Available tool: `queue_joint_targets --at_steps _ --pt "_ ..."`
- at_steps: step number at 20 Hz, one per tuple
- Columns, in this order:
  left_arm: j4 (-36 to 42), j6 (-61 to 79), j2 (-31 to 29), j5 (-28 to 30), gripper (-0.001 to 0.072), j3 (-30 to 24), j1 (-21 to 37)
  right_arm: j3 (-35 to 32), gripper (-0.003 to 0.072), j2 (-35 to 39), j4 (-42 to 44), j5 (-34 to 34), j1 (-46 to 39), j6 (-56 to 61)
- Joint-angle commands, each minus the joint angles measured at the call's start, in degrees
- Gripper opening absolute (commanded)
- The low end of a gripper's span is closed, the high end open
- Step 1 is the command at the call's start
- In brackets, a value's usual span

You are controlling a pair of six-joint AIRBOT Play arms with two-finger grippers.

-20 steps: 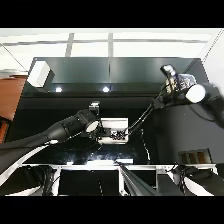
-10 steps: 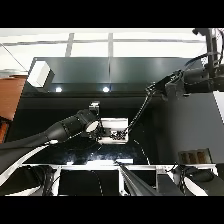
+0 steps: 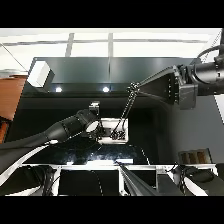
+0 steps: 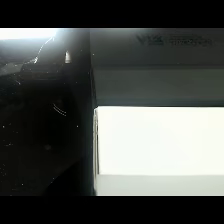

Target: Fold the box and place the chain.

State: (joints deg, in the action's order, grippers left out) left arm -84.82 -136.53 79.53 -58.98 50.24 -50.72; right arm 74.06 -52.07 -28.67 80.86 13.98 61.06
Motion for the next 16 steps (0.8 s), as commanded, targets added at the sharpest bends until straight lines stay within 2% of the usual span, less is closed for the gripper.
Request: queue_joint_targets --at_steps 1,6,9,14,16 --pt "0.0 0.0 0.0 0.0 0.0031 0.0 0.0 -2.5 0.0018 -0.2 -0.5 0.3 1.7 -1.0" --pt "0.0 0.0 0.0 0.0 0.0031 0.0 0.0 -11.5 0.0019 -2.6 -11.8 -4.8 12.6 0.1" --pt "0.0 0.0 0.0 0.0 0.0031 0.0 0.0 -14.8 0.0020 -5.9 -18.9 -7.5 15.2 3.0" --pt "0.0 0.0 0.0 0.0 0.0031 0.0 0.0 -18.9 0.0020 -9.2 -18.6 -8.4 15.2 3.0" --pt "0.0 0.0 0.0 0.0 0.0031 0.0 0.0 -19.8 0.0021 -10.3 -18.3 -10.7 15.2 3.1"
